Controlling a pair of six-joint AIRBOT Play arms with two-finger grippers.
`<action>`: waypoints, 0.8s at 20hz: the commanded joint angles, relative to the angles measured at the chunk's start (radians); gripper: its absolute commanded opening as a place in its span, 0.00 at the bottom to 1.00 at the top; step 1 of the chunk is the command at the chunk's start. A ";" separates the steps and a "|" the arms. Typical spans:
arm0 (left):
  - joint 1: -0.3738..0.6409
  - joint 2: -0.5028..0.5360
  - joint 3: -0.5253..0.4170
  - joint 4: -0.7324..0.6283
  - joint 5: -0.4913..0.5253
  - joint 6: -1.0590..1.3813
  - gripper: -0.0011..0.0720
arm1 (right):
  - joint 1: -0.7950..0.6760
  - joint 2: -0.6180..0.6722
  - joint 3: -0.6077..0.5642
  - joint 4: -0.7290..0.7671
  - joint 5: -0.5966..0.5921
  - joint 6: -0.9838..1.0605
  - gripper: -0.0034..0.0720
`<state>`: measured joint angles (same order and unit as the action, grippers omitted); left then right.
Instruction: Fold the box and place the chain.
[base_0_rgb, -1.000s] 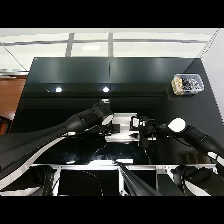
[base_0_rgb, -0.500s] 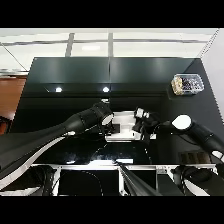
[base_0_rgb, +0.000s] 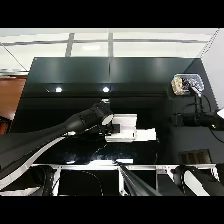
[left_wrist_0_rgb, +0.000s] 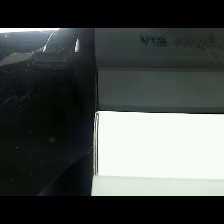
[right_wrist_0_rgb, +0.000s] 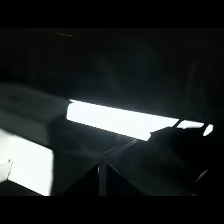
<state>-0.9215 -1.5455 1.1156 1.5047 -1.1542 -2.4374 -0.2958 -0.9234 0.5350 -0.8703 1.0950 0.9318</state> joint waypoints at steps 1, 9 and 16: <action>0.001 -0.002 0.000 0.001 0.000 0.000 0.05 | -0.096 -0.037 -0.104 0.054 0.002 0.164 0.12; 0.001 -0.002 0.000 0.000 0.000 0.000 0.05 | 0.171 -0.291 -0.136 0.274 0.050 0.108 0.12; 0.001 -0.002 0.000 0.000 -0.002 0.000 0.05 | 0.211 -0.315 -0.065 0.333 0.169 -0.048 0.12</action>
<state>-0.9215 -1.5467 1.1152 1.5051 -1.1545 -2.4378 -0.0994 -1.2270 0.4385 -0.5846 1.2201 0.9520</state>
